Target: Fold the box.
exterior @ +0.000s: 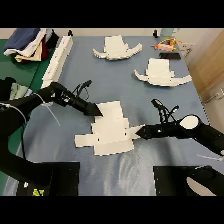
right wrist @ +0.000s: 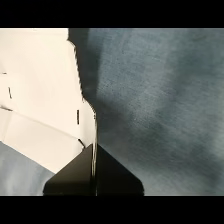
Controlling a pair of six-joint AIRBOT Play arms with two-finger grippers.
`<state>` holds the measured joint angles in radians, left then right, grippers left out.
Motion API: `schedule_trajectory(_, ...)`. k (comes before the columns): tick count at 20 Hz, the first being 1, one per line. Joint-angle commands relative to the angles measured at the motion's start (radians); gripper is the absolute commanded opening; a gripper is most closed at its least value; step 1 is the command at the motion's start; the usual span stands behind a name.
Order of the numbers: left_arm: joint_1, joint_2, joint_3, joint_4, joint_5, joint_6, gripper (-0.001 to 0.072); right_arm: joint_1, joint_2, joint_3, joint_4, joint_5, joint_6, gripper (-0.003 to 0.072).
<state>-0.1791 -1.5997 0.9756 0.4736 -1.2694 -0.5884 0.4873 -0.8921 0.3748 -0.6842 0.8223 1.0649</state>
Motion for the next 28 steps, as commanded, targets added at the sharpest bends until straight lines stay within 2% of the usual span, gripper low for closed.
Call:
schedule_trajectory(1, -0.045, -0.040, 0.045, 0.003, -0.050, 0.043, 0.0516, 0.001, 0.001, 0.000, -0.001, 0.004, 0.000, -0.0001)
schedule_trajectory(2, -0.047, -0.040, 0.045, 0.019, -0.067, 0.043, 0.0419, 0.001, 0.001, -0.001, -0.001, 0.004, 0.000, -0.0001)
schedule_trajectory(3, -0.045, -0.040, 0.045, 0.042, -0.085, 0.048, 0.0219, 0.001, 0.001, 0.000, -0.003, 0.004, 0.000, 0.0000)
schedule_trajectory(4, -0.043, -0.040, 0.045, 0.060, -0.098, 0.050, 0.0170, 0.001, 0.001, -0.001, -0.009, 0.003, 0.000, 0.0000)
schedule_trajectory(6, -0.044, -0.040, 0.045, 0.072, -0.112, 0.056, 0.0162, 0.001, 0.000, -0.001, -0.017, 0.003, 0.000, -0.0001)
schedule_trajectory(8, -0.044, -0.040, 0.046, 0.072, -0.118, 0.082, 0.0014, 0.001, 0.000, -0.001, -0.018, 0.004, 0.000, -0.0001)
schedule_trajectory(11, -0.044, -0.040, 0.046, 0.071, -0.121, 0.084, 0.0014, 0.001, 0.000, -0.001, -0.017, 0.003, 0.000, 0.0001)
schedule_trajectory(12, -0.044, -0.040, 0.046, 0.069, -0.121, 0.084, 0.0014, 0.001, 0.000, -0.001, -0.017, 0.001, 0.000, 0.0022)
schedule_trajectory(13, -0.044, -0.040, 0.046, 0.061, -0.126, 0.072, 0.0014, 0.001, 0.000, -0.001, -0.017, -0.003, 0.000, 0.0070)
schedule_trajectory(15, -0.045, -0.040, 0.046, 0.018, -0.151, 0.066, 0.0014, -0.002, 0.000, 0.000, -0.025, -0.024, 0.000, 0.0235)
schedule_trajectory(18, -0.046, -0.036, 0.070, -0.026, -0.184, 0.201, 0.0011, -0.035, 0.001, 0.037, -0.150, -0.045, 0.081, 0.0237)
schedule_trajectory(21, -0.069, 0.028, 0.074, -0.021, -0.086, 0.303, 0.0008, -0.092, 0.002, 0.141, -0.469, -0.029, 0.333, 0.0237)
schedule_trajectory(23, -0.110, 0.092, 0.068, -0.010, 0.012, 0.369, 0.0007, -0.115, 0.002, 0.217, -0.608, 0.003, 0.422, 0.0243)
schedule_trajectory(25, -0.161, 0.161, 0.037, 0.002, 0.119, 0.436, 0.0007, -0.120, 0.002, 0.274, -0.672, 0.022, 0.457, 0.0243)
schedule_trajectory(28, -0.228, 0.262, -0.049, 0.001, 0.261, 0.527, 0.0007, -0.120, 0.002, 0.306, -0.674, 0.025, 0.466, 0.0243)
